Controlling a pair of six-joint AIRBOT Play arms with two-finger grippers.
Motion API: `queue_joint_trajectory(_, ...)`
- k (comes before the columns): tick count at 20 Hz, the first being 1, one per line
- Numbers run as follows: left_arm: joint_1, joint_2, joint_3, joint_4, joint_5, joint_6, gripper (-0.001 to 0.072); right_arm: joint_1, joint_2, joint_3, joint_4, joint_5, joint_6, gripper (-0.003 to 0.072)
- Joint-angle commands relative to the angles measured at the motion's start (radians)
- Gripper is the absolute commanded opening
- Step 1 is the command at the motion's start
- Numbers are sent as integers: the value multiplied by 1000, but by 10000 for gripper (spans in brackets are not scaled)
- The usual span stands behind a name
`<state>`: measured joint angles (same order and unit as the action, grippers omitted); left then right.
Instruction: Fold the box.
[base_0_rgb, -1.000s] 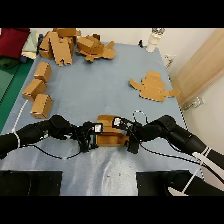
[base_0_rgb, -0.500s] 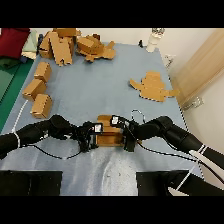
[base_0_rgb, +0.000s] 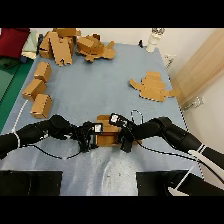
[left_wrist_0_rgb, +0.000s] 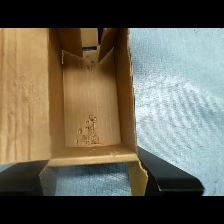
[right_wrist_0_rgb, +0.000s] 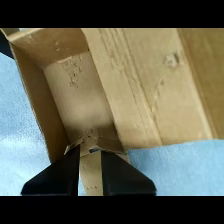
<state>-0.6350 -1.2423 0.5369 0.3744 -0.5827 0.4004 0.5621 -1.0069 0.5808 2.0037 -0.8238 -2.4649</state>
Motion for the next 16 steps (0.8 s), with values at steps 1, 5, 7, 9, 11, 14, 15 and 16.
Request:
queue_joint_trajectory(1,1,1,0,0,0,0,403,1,-22,-1,42,3,-4,210)
queue_joint_trajectory(5,1,1,0,0,0,0,402,1,-27,0,72,7,-4,378)
queue_joint_trajectory(7,1,1,0,0,0,0,402,1,-27,0,73,7,-4,378)
queue_joint_trajectory(9,1,1,0,0,0,0,402,1,-27,0,73,7,-4,402)
queue_joint_trajectory(11,1,1,0,0,0,0,402,1,-27,0,73,7,-4,481)
queue_joint_trajectory(14,1,1,0,0,0,0,402,1,-27,0,73,7,-4,481)
queue_joint_trajectory(15,1,1,0,0,0,0,402,1,-27,0,73,7,-4,481)
queue_joint_trajectory(16,1,1,0,0,0,0,403,1,-27,0,72,7,-4,482)
